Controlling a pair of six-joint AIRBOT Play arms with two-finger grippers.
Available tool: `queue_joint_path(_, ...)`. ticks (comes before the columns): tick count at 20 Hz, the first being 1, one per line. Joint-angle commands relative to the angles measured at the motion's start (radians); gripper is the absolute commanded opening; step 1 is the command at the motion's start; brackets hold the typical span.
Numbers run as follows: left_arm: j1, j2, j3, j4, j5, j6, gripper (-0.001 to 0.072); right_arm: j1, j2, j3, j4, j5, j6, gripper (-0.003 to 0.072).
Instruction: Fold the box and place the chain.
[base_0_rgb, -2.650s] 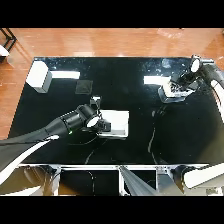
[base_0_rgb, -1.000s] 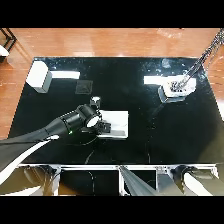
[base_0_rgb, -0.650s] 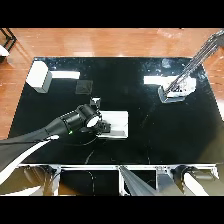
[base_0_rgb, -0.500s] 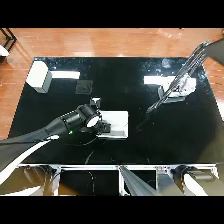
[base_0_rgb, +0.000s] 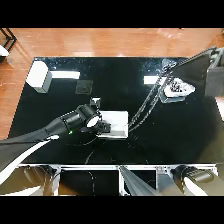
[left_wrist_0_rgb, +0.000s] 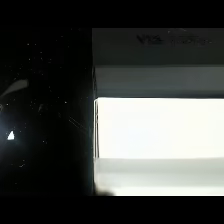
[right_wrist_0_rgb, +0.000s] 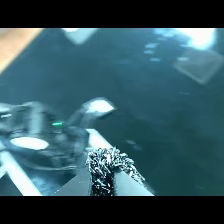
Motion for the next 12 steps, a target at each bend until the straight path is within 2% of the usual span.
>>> queue_joint_path(1,0.0,0.0,0.0,0.0,0.0,0.0,0.0018,0.089,0.0,0.0,0.071,-0.021,0.016,0.0016)
queue_joint_path(8,0.0,0.0,0.0,0.0,0.0,0.0,0.0018,0.154,-0.001,0.0,0.105,-0.156,0.019,0.0016)
queue_joint_path(12,0.0,0.0,0.0,0.0,0.0,0.0,0.0019,0.154,-0.009,0.0,0.109,-0.175,0.019,0.0016)
